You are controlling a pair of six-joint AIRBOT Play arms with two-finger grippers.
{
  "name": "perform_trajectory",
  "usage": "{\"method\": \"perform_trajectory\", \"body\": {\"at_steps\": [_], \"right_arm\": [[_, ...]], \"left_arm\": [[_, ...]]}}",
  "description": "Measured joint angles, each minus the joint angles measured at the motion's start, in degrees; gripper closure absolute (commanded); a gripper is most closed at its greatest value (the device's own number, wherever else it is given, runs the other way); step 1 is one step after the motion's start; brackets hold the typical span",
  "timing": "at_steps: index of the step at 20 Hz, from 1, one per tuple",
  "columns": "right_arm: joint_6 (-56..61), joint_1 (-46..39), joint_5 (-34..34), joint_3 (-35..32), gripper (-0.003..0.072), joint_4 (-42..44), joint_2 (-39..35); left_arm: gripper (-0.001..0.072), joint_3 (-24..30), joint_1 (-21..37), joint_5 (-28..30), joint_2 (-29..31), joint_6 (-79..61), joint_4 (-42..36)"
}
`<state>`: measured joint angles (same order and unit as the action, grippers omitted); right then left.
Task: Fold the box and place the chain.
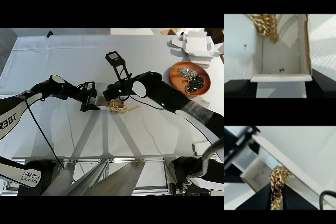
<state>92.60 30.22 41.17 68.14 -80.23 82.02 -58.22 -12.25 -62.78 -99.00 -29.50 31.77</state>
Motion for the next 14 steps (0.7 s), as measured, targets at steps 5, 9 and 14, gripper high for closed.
{"method": "perform_trajectory", "body": {"at_steps": [5,9,14], "right_arm": [[0.0,0.0,2.9,0.0,0.0678,-1.5,2.1],[0.1,0.0,6.1,0.0,0.0506,-1.5,2.7],[0.0,0.0,9.0,0.0,0.0386,-0.8,2.1]], "left_arm": [[0.0385,0.0,0.0,0.0,0.0,0.0,0.0],[0.0385,0.0,0.0,0.0,0.0,0.0,0.0],[0.0385,0.0,0.0,0.0,0.0,0.0,0.0]]}}
